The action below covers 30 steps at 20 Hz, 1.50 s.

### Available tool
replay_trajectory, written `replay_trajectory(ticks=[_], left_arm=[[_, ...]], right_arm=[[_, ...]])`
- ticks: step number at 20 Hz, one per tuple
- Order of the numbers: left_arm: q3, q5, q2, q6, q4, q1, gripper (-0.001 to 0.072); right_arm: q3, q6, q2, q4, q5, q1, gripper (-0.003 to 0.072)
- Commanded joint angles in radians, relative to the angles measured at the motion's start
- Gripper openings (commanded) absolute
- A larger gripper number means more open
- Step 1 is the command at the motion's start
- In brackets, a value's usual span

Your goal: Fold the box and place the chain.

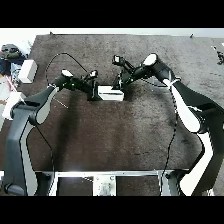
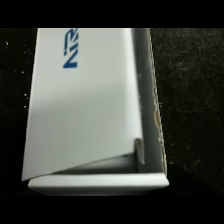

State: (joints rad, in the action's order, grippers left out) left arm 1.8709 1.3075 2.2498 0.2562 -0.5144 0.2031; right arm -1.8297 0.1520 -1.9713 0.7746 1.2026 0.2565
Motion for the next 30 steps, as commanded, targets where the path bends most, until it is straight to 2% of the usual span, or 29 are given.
replay_trajectory(ticks=[1, 7, 14, 18, 22, 24, 28, 29, 30], left_arm=[[0.000, 0.001, 0.001, 0.003, -0.002, -0.001, 0.0487], [0.000, 0.001, 0.001, 0.003, -0.001, 0.000, 0.0487], [0.000, 0.001, 0.001, 0.003, -0.001, -0.001, 0.0486], [0.000, 0.001, 0.001, 0.003, -0.001, -0.001, 0.0487], [0.000, 0.001, 0.001, 0.003, -0.001, -0.001, 0.0486], [0.000, 0.001, 0.001, 0.003, -0.001, -0.001, 0.0487], [0.000, 0.001, 0.001, 0.003, -0.001, 0.000, 0.0486], [0.000, 0.001, 0.001, 0.003, -0.002, -0.001, 0.0486], [0.000, 0.001, 0.001, 0.003, -0.001, -0.001, 0.0486]], right_arm=[[0.000, 0.002, 0.002, 0.009, 0.026, 0.001, 0.0160], [0.000, 0.006, 0.002, 0.027, 0.040, 0.004, 0.0160], [0.000, 0.006, 0.001, 0.116, 0.032, 0.023, 0.0160], [0.022, 0.009, 0.001, 0.093, 0.126, 0.024, 0.0161], [0.051, 0.008, 0.002, 0.092, 0.113, 0.023, 0.0162], [0.049, 0.008, 0.014, 0.064, 0.100, 0.016, 0.0161], [0.050, 0.005, 0.044, -0.119, 0.101, -0.029, 0.0160], [0.051, 0.005, 0.044, -0.146, 0.100, -0.038, 0.0154], [0.052, 0.006, 0.042, -0.148, 0.100, -0.040, 0.0006]])
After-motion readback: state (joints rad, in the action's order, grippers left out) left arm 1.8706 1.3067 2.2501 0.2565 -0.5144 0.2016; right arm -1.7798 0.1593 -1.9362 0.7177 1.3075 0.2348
